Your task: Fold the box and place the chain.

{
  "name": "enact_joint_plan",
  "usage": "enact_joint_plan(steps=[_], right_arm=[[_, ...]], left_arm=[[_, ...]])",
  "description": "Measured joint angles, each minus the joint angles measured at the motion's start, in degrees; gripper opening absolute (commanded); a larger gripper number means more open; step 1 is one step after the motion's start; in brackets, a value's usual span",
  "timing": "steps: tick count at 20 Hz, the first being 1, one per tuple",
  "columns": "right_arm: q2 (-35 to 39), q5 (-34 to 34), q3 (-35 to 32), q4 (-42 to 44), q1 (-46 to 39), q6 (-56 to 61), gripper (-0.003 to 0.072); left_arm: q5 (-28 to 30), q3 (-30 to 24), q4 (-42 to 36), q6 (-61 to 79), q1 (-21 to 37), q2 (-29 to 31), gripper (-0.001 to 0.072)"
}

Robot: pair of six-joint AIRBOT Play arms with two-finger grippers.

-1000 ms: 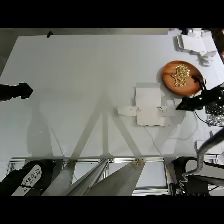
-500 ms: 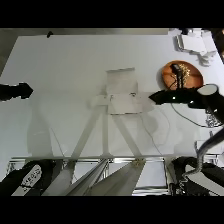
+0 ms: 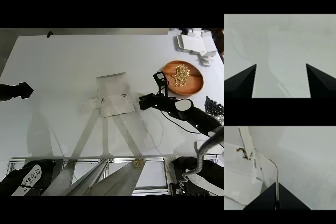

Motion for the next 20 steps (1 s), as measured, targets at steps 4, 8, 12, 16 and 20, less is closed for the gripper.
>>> enact_joint_plan(steps=[4, 8, 12, 16, 20], right_arm=[[-1.64, -1.09, -1.42, 3.87, 1.07, 0.00, 0.0006], [-1.55, -1.92, -2.03, 7.39, 1.38, 0.02, 0.0006], [-1.25, -0.83, -2.23, 8.66, 1.42, 0.02, 0.0006], [-1.16, 0.17, -2.21, 8.83, 1.42, 0.02, 0.0007], [-1.16, 1.64, -2.23, 8.61, 1.42, 0.02, 0.0007]], left_arm=[[0.33, 0.00, -1.49, 0.00, 0.00, 0.00, 0.0692], [0.37, 0.00, -2.38, -0.26, 0.00, -0.04, 0.0692], [0.70, 0.00, -6.40, 0.00, -0.02, -0.31, 0.0692], [1.14, 0.07, -11.93, 4.81, -1.97, -0.96, 0.0477], [5.14, 0.74, -14.32, 8.70, -8.83, -3.87, 0.0533]])
